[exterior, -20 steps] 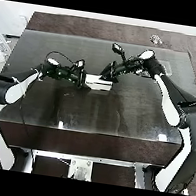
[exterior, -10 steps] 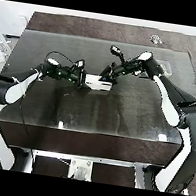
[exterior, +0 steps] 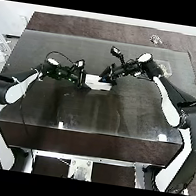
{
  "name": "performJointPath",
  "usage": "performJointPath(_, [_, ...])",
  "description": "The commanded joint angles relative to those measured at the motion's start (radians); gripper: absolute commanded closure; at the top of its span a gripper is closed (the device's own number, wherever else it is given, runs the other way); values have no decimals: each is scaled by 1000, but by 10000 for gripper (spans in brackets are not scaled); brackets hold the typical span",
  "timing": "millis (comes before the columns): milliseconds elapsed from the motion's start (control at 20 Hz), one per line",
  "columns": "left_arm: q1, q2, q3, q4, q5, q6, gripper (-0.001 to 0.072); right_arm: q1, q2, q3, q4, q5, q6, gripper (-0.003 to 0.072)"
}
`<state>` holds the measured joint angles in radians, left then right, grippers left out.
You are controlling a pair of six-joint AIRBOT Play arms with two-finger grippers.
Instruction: Fold the box and place the chain.
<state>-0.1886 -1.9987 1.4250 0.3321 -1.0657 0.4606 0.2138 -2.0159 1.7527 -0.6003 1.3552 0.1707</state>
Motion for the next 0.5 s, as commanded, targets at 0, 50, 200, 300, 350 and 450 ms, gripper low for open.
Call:
performJointPath(0, [1,0,0,0,0,0,171,1,-1,-35,10,14,-32,321])
performJointPath(50, [0,0,0,0,0,0,171,1,-1,-43,27,16,-45,320])
performJointPath(200, [0,0,0,0,0,0,171,0,-1,-50,36,19,-52,319])
performJointPath(300, [0,0,0,0,0,0,171,-1,-1,-50,36,34,-52,318])
performJointPath(350, [1,0,0,0,0,0,171,-2,-1,-50,39,35,-53,318])
performJointPath(450, [0,0,0,0,0,0,171,-7,1,-50,80,42,-74,319])
